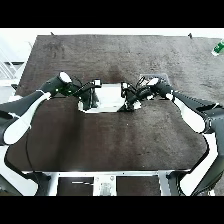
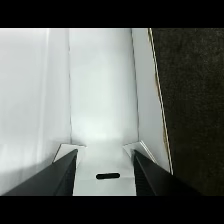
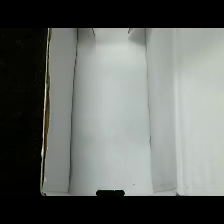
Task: Fold the box and place the chain.
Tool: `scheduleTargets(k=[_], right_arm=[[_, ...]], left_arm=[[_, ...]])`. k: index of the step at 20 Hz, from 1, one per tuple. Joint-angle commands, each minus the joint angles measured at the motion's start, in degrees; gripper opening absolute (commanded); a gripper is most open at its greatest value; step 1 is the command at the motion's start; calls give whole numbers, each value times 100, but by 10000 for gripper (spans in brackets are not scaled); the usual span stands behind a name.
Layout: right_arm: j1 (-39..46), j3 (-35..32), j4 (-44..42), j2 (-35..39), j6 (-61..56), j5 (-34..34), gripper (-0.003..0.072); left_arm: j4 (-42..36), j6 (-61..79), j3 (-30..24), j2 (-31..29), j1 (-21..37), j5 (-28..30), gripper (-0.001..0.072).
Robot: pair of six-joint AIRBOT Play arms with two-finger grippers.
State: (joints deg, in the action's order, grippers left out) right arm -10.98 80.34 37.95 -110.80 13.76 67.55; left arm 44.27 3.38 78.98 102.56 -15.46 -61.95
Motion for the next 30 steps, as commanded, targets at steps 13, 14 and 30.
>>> scheduleTargets(k=[13, 14, 30], right_arm=[[2, 4, -2, 2, -2, 0, 434], [2, 4, -2, 2, -2, 0, 434], [2, 4, -2, 2, -2, 0, 434]], left_arm=[[-90, 11, 0, 42, -2, -9, 642], [-94, 13, 2, 42, -2, -52, 625], [-133, 33, 17, -503, 522, -1322, 20]])
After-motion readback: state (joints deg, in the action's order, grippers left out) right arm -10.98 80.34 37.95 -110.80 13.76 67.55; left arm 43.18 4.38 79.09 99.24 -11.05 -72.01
